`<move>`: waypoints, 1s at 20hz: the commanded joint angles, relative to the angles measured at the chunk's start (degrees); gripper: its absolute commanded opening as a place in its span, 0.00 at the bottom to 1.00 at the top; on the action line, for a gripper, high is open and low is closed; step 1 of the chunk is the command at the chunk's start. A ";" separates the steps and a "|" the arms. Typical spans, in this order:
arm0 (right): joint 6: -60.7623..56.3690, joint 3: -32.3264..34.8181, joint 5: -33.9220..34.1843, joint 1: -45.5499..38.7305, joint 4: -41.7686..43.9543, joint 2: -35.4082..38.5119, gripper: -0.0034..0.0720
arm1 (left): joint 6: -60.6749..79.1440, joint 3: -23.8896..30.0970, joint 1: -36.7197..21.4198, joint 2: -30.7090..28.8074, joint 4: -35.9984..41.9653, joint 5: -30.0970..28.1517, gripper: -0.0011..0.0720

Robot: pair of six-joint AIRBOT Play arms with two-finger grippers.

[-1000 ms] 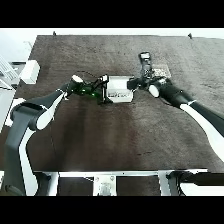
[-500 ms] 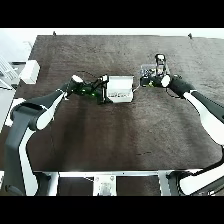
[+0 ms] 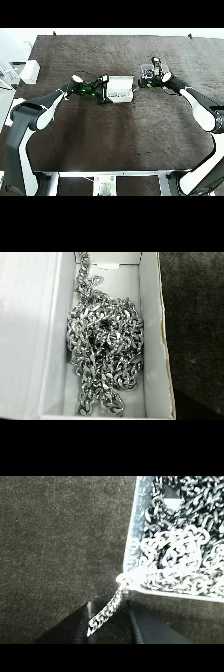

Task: Fold the box and place the chain.

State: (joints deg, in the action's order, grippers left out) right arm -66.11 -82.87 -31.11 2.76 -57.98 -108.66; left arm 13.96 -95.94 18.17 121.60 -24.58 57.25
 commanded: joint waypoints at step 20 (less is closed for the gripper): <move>-6.69 6.23 -4.96 6.84 -15.30 37.97 0.05 | 0.02 -0.02 0.00 0.00 0.00 -0.02 0.49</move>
